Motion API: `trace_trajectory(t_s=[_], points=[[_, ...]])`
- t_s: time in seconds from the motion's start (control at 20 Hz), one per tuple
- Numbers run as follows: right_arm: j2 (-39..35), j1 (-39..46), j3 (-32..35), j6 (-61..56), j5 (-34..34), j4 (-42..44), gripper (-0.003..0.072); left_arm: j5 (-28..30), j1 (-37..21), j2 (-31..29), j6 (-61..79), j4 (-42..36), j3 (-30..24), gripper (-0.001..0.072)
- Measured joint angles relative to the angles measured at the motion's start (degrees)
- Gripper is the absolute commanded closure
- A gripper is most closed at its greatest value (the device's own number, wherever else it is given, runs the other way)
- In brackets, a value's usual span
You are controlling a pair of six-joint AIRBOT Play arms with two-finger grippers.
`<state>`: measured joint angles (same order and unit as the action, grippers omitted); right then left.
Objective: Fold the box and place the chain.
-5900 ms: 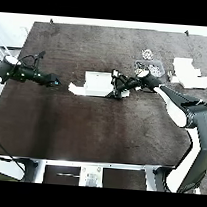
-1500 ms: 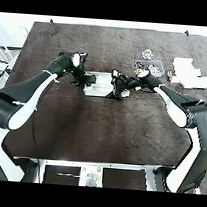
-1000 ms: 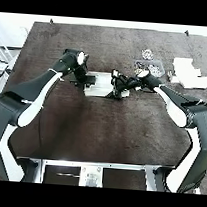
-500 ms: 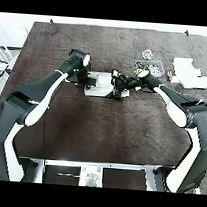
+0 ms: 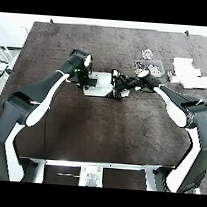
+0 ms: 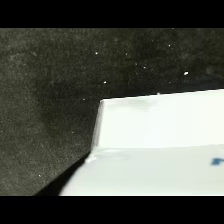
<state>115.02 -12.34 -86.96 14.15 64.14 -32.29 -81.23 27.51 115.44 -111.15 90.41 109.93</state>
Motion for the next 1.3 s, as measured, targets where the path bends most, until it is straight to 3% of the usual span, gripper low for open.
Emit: trace_trajectory(t_s=[0.25,0.3,0.35,0.55,0.6,0.75,1.05,1.3], points=[[0.00,0.04,0.00,0.00,-0.04,-0.35,0.0106,-0.26,-0.02,0.02,-1.14,0.55,0.04,0.0638],[0.00,0.04,0.00,0.00,-0.07,-0.33,0.0106,-0.24,-0.02,0.02,-1.29,0.55,0.04,0.0585],[0.00,0.07,0.00,0.00,-0.04,-0.33,0.0107,-0.26,-0.02,0.04,-1.29,0.63,0.02,0.0460],[0.00,0.13,0.00,0.00,-0.07,-0.37,0.0106,0.17,-0.13,0.04,-0.66,-0.63,0.00,0.0443],[0.00,0.11,0.00,0.00,-0.07,-0.37,0.0106,0.57,-0.07,-0.04,-0.35,-1.14,0.04,0.0302],[0.00,0.11,0.00,0.00,-0.07,-0.35,0.0106,0.81,-0.04,-0.35,1.22,-2.19,0.70,0.0162],[0.00,0.09,0.00,0.00,-0.07,-0.31,0.0106,-3.74,-0.22,-1.03,3.78,-2.27,4.59,0.0162],[0.00,0.09,0.00,0.00,-0.07,-0.31,0.0106,-7.15,-1.14,-5.49,5.62,-1.09,5.42,0.0162]])
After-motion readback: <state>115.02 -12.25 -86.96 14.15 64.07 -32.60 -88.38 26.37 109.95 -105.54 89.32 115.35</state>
